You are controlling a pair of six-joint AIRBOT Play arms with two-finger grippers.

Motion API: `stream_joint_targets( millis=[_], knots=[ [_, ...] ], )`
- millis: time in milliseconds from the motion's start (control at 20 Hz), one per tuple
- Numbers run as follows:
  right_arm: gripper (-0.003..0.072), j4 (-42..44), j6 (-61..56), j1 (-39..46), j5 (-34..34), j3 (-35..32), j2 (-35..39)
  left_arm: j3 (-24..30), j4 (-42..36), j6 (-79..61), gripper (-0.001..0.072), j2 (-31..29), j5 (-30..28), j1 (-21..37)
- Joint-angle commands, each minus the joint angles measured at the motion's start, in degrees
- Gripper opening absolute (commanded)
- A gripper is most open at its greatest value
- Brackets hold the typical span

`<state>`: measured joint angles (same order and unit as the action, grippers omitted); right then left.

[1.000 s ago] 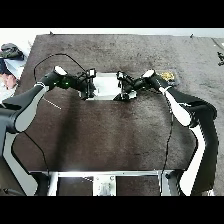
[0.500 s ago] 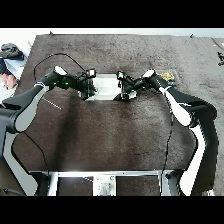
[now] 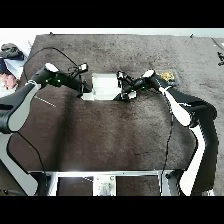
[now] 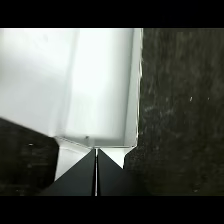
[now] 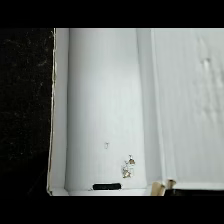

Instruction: Fold the box and place the chain.

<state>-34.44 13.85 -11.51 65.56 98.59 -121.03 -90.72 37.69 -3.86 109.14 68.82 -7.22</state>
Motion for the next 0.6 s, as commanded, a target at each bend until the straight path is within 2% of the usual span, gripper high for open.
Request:
stream_joint_targets(
  millis=[0, 250, 450, 550],
  knots=[
    [0.0472, 0.0, 0.0, 0.0, 0.0, 0.0, 0.0, 0.1, 0.0, 8.0, 0.0007, -3.9, 0.8, 0.5],
    [0.0472, 0.0, 0.0, 0.0, 0.0, 0.0, 0.0, 0.3, 5.2, 28.7, 0.0007, -10.5, -0.5, 3.0],
    [0.0472, 0.0, 0.0, 0.0, 0.0, 0.0, 0.0, 4.9, 1.3, 38.8, 0.0006, -13.4, -1.4, 7.5],
    [0.0472, 0.0, 0.0, 0.0, 0.0, 0.0, 0.0, 7.3, -0.8, 42.7, 0.0007, -13.5, -0.1, 10.3]
  ],
)
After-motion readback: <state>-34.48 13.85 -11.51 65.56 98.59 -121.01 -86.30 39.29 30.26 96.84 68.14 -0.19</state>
